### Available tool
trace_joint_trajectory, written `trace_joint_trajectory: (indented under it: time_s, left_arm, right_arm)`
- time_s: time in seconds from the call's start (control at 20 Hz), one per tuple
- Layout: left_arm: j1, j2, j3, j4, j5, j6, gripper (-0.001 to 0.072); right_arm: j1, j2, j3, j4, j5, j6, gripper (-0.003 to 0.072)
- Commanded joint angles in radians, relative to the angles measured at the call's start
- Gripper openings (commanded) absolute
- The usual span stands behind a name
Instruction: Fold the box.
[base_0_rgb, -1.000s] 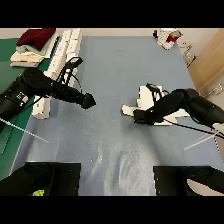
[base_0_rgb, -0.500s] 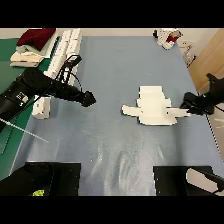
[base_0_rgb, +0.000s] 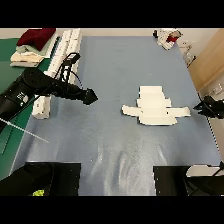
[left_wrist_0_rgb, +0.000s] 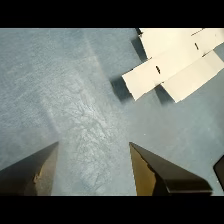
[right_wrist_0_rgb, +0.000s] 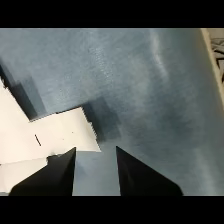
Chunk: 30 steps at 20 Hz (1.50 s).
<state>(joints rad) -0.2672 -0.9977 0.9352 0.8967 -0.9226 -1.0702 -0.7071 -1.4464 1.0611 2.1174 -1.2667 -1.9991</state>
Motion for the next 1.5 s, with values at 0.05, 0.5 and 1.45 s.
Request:
trace_joint_trajectory:
  time_s: [0.05, 0.5, 1.45]
  left_arm:
    - [-0.001, 0.0, 0.0, -0.018, 0.0, -0.002, 0.0695]
    - [-0.001, 0.0, 0.0, -0.045, -0.005, -0.002, 0.0695]
    - [0.186, -0.023, 0.012, -0.069, -0.296, -0.122, 0.044]
  right_arm:
    - [0.007, -0.099, 0.046, 0.071, -0.029, -0.08, 0.0334]
    - [0.147, -0.155, 0.062, 0.109, -0.127, -0.107, 0.0334]
    - [0.766, 0.27, -0.452, 0.36, 0.167, -0.075, 0.0001]
